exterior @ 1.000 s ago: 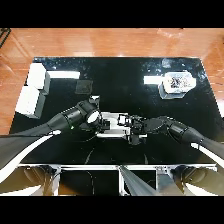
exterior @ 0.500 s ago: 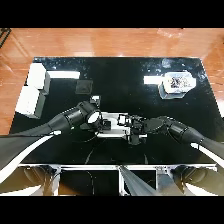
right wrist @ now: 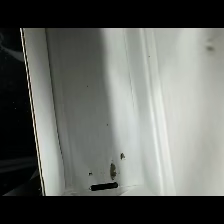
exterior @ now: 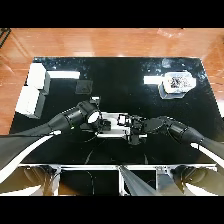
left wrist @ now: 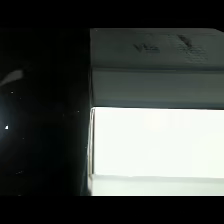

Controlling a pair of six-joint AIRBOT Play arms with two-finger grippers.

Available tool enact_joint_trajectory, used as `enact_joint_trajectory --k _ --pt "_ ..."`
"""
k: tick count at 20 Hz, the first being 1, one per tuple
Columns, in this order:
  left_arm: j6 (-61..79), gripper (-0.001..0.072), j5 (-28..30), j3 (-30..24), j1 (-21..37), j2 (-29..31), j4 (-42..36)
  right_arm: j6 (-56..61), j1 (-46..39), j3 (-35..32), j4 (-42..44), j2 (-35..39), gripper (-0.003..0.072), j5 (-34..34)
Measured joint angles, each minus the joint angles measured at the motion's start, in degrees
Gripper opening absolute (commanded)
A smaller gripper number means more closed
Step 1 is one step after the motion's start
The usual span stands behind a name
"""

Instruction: Fold the box and place the chain.

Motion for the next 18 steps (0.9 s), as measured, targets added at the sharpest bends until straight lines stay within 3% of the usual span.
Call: enact_joint_trajectory --k 3,9,10,12,13,15,17,18 --pt "0.20 0.0023 -0.46 0.09 0.00 0.00 0.04 0.00 0.00 0.00 0.00 0.00 0.0023 0.00" --pt "0.74 0.0027 -0.17 0.15 0.00 -0.02 -0.17 0.07 0.00 0.00 0.00 0.00 0.0023 -0.02" --pt "0.85 0.0099 -0.15 0.15 0.00 -0.02 -0.17 0.07 0.00 0.00 0.02 0.00 0.0023 -0.02" --pt "0.96 0.0326 -0.13 0.15 0.00 -0.02 -0.20 0.07 0.00 0.00 0.00 0.00 0.0023 -0.02" --pt "0.96 0.0371 -0.13 0.17 0.00 -0.02 -0.20 0.07 0.00 0.00 0.02 0.00 0.0023 -0.02" --pt "0.96 0.0382 -0.28 0.22 0.00 0.15 -0.39 0.07 0.00 0.00 0.00 0.00 0.0023 -0.02" --pt "0.98 0.0530 -0.44 0.22 0.04 0.63 -0.39 0.07 0.00 0.02 0.00 0.00 0.0023 -0.02" --pt "0.98 0.0542 -0.46 0.22 0.07 0.85 -0.35 0.07 0.00 0.00 0.00 0.00 0.0023 -0.02"
